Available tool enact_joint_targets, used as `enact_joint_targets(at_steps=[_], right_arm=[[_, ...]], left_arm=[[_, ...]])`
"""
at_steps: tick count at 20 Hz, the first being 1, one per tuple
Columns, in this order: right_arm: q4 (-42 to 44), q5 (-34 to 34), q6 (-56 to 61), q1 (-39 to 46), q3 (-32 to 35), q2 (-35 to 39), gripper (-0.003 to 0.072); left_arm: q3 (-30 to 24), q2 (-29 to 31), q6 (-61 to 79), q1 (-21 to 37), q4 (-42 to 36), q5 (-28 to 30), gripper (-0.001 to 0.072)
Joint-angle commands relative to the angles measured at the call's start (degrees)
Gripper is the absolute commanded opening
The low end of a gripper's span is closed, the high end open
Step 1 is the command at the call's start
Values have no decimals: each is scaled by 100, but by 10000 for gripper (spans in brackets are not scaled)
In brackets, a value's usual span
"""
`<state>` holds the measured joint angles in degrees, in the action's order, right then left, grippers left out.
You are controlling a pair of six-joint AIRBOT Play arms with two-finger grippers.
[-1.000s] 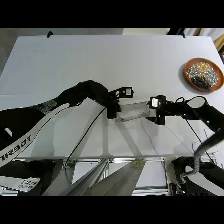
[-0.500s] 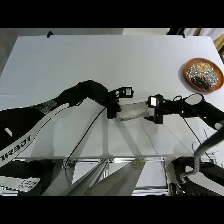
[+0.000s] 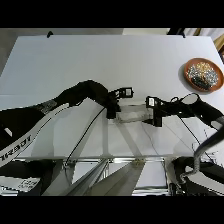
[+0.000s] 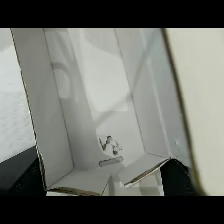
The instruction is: Fold the box and place the chain.
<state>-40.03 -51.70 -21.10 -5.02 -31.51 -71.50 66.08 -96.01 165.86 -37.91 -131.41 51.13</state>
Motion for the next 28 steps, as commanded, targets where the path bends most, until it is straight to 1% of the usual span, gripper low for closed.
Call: enact_joint_targets(at_steps=[1,7,12,14,17,20,21,22,25,26,27,28], right_arm=[[-238,-155,339,-149,-2,-70,684],[-446,-199,785,-153,35,-70,680],[-476,-98,778,-153,164,-70,671],[-435,-2,778,-153,164,-70,652],[-306,39,752,-153,164,-70,650],[-192,170,752,-153,164,-70,629],[-197,199,752,-153,164,-70,591],[-195,225,752,-153,164,-70,570],[-210,330,721,-153,164,-72,568],[-227,332,710,-153,164,-81,550],[-240,332,710,-153,164,-107,515],[-243,343,695,-153,164,-144,507]], left_arm=[[-2,2,-7,-4,-9,-37,11],[-2,2,-7,-2,-7,-37,11],[-2,0,-7,-2,-9,-39,11],[-2,0,-7,-2,-9,-37,11],[-2,0,-7,-2,-9,-37,11],[-2,0,-7,-4,-9,-37,11],[-2,2,-7,-4,-9,-39,11],[-2,0,-7,-2,-9,-37,11],[-2,2,-7,-2,-9,-37,11],[-2,0,-7,-2,-9,-37,11],[-2,2,-7,-2,-9,-37,11],[-2,2,-7,-2,-9,-37,11]])
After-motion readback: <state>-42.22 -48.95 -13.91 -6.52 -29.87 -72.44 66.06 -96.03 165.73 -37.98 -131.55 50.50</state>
